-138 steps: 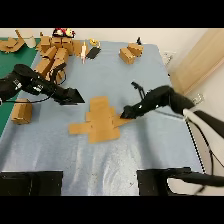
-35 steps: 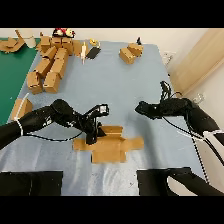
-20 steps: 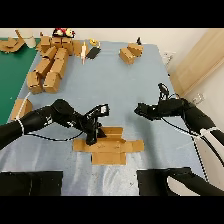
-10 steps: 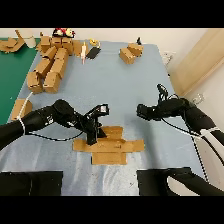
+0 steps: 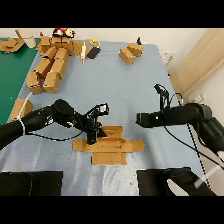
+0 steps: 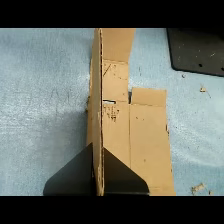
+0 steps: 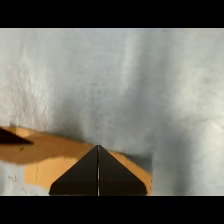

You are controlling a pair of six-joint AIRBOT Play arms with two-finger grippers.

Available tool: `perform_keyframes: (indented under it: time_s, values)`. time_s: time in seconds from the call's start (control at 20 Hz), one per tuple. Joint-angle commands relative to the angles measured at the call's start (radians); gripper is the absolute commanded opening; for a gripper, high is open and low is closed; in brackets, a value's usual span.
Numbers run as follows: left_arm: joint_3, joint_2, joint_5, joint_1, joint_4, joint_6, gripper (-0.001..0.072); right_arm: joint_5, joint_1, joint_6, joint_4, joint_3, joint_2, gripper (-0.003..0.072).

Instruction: Fold the box.

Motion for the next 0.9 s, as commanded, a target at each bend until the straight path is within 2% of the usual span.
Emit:
perform_keyframes:
  time_s: [0.0,0.15,0.3,0.75,0.8,0.85]
  values:
    - [0.0,-0.001,0.0,-0.001,0.002,0.0,0.0011,-0.123,0.095,0.068,-0.065,-0.001,0.122,0.0005]
    - [0.0,-0.001,-0.001,-0.001,0.001,0.0,0.0011,-0.175,0.203,0.045,-0.072,-0.04,0.157,0.0005]
    - [0.0,-0.001,-0.001,-0.001,0.002,0.0,0.0011,-0.134,0.399,-0.027,-0.123,-0.137,0.161,0.0004]
    - [0.0,-0.001,-0.002,-0.001,0.001,0.0,0.0011,0.163,1.219,0.372,-0.749,-0.332,0.159,0.0007]
    - [0.0,-0.001,-0.002,-0.001,0.001,0.0,0.0011,0.186,1.27,0.373,-0.793,-0.34,0.151,0.007]
    - [0.0,-0.001,-0.001,-0.001,0.001,0.0,0.0011,0.203,1.299,0.376,-0.826,-0.341,0.136,0.0306]
